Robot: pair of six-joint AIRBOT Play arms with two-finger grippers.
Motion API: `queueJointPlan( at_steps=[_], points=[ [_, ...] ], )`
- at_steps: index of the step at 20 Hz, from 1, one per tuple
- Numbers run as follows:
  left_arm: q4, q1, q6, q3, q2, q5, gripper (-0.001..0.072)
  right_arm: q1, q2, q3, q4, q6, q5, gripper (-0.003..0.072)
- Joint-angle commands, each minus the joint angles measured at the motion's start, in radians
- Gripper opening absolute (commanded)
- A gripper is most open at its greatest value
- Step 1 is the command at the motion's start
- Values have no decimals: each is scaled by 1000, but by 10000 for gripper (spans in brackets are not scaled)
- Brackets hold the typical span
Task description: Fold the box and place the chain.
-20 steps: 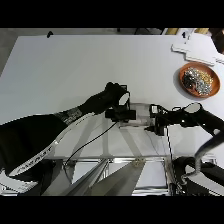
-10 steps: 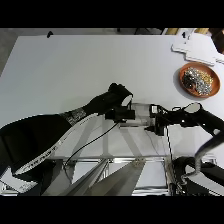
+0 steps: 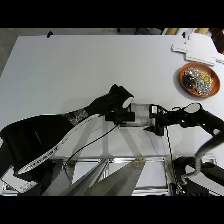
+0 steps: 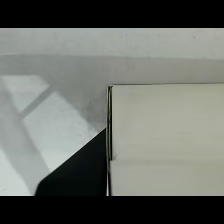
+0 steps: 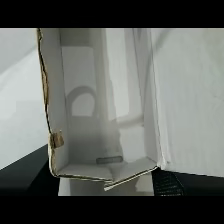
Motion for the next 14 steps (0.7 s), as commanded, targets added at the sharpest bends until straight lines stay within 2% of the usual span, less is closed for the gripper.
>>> queueJointPlan(
  at_steps=[1,2,3,7,10,12,14],
  points=[
    [-11,2,26,1,8,2,279,0,1,1,0,0,-1,343],
    [-21,6,61,1,18,2,355,0,1,1,0,0,-1,343],
    [-30,13,111,1,35,-1,386,0,1,1,0,0,-1,343],
    [-68,71,441,1,151,-45,392,0,1,1,0,0,-1,343],
    [-69,129,719,-19,273,-122,404,0,1,1,0,0,-1,343],
    [-71,175,931,-91,367,-97,583,0,1,1,0,0,-1,343],
    [-116,232,1313,-219,459,7,586,0,1,1,0,0,-1,343]
  ],
)
